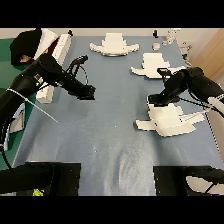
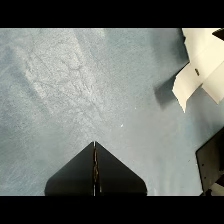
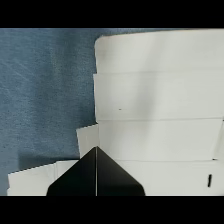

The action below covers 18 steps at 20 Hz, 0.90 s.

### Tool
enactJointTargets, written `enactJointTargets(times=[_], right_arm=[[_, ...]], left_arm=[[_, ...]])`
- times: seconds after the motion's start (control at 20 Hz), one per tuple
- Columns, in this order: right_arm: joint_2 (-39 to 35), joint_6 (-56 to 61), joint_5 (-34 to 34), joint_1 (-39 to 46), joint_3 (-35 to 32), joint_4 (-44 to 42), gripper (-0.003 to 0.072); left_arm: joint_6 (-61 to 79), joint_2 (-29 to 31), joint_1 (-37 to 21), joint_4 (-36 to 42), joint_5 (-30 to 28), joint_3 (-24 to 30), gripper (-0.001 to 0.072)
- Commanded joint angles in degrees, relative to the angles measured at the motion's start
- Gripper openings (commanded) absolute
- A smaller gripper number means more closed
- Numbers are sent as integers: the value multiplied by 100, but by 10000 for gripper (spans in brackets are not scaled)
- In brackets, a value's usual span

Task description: Fold the box.

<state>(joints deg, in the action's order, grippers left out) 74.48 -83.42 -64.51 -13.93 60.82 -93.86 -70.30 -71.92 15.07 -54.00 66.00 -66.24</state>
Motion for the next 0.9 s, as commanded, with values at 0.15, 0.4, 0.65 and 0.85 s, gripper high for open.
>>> enactJointTargets(times=[0.15,0.4,0.65,0.85], right_arm=[[2,4,98,0,4,-503,2],[2,612,-90,79,356,-898,51],[2,710,-1882,1617,1757,922,376],[76,-57,-2234,3554,1445,968,377]], left_arm=[[0,-2,0,0,-2,-7,14],[0,-2,-4,4,-35,-7,14],[-2,-2,-4,116,-151,-7,16],[44,-2,-4,678,-310,-7,53]])
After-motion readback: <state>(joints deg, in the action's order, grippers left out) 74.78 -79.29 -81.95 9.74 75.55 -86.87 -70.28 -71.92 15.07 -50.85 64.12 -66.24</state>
